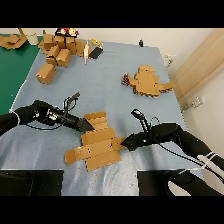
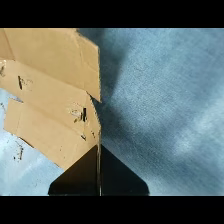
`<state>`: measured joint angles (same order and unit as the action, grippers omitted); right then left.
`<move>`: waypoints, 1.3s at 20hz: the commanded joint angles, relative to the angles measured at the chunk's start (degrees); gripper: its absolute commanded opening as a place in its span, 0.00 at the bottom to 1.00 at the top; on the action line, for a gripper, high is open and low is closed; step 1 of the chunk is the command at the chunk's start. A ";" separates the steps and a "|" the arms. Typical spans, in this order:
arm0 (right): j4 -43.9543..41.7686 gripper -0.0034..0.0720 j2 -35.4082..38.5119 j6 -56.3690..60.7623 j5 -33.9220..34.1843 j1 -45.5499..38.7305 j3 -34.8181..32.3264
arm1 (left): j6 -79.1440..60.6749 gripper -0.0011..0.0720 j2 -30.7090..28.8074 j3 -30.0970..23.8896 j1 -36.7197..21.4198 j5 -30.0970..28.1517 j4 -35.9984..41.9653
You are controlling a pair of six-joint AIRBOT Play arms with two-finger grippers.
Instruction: Fold the box.
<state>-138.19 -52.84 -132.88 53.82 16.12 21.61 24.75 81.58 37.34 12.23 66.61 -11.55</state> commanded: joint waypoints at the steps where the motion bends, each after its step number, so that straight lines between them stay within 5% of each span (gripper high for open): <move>1: 0.02 0.05 0.04 0.04 -0.22 0.04 -0.04 | -0.72 0.15 0.04 -0.04 -0.07 0.42 -0.46; 2: 0.02 0.05 0.04 0.04 -0.22 0.04 -0.04 | -1.51 0.03 0.04 -0.04 -0.09 0.39 -0.44; 6: 0.02 0.06 0.07 0.22 -0.68 -0.07 -0.02 | -3.82 0.03 -0.02 -0.04 -0.02 0.44 0.20; 7: 0.52 0.23 0.07 2.93 -1.79 -0.31 0.02 | -4.70 0.03 -0.11 -0.04 0.22 0.28 0.22; 8: 2.29 0.54 0.04 7.91 -2.69 -1.03 0.57 | -4.98 0.03 -0.42 -0.04 0.90 -0.37 0.20; 9: 5.18 0.61 0.07 12.85 -2.64 -1.97 1.75 | -5.51 0.03 -1.11 -0.04 2.14 -0.66 0.22; 11: 11.61 0.61 0.07 20.13 0.11 -4.52 5.88 | -6.82 0.03 -3.82 -0.04 6.23 -3.26 -0.17; 17: 16.70 0.60 0.07 28.09 6.71 -11.39 19.50 | -18.64 0.03 -11.74 -0.04 20.57 -26.12 -0.63; 18: 16.70 0.58 0.04 28.09 6.60 -11.52 20.26 | -21.40 0.03 -12.70 -0.04 21.81 -29.22 -0.22; 19: 16.72 0.43 0.04 28.09 6.14 -11.52 20.35 | -24.41 0.03 -13.73 -0.04 22.67 -31.15 0.00; 20: 16.72 0.33 -0.11 28.09 5.95 -11.50 20.33 | -27.34 0.03 -14.71 -0.04 23.17 -31.74 0.02; 26: 16.39 0.33 -1.77 30.99 3.10 -11.45 19.67 | -33.09 0.03 -18.14 -0.83 23.87 -26.25 -5.20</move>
